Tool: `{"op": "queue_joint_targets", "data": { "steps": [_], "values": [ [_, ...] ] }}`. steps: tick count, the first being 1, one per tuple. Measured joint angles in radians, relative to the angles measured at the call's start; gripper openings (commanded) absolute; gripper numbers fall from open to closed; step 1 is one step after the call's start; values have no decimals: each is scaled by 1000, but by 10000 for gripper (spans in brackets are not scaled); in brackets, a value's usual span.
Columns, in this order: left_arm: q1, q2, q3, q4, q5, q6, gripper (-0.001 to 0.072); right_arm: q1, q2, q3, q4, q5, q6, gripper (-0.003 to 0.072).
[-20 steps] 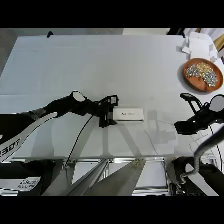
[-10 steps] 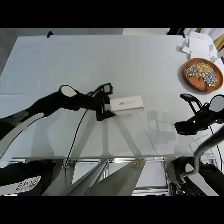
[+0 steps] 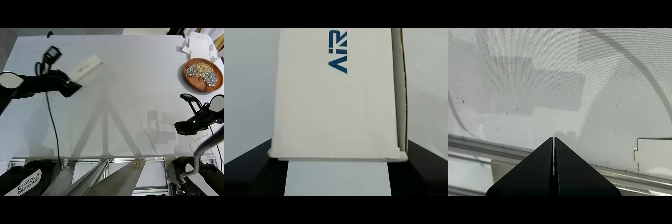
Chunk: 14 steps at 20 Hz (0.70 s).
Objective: Fold the box and place the chain.
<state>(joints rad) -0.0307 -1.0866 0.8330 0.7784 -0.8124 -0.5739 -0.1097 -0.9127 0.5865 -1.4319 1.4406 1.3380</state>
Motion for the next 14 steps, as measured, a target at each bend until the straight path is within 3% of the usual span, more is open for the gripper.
{"op": "queue_joint_targets", "data": {
  "steps": [6,14],
  "values": [
    [209,9,0,255,-57,-301,6,0,0,0,0,0,0,8],
    [264,-2,-41,436,-109,-457,6,0,0,0,0,0,0,8]
  ]
}}
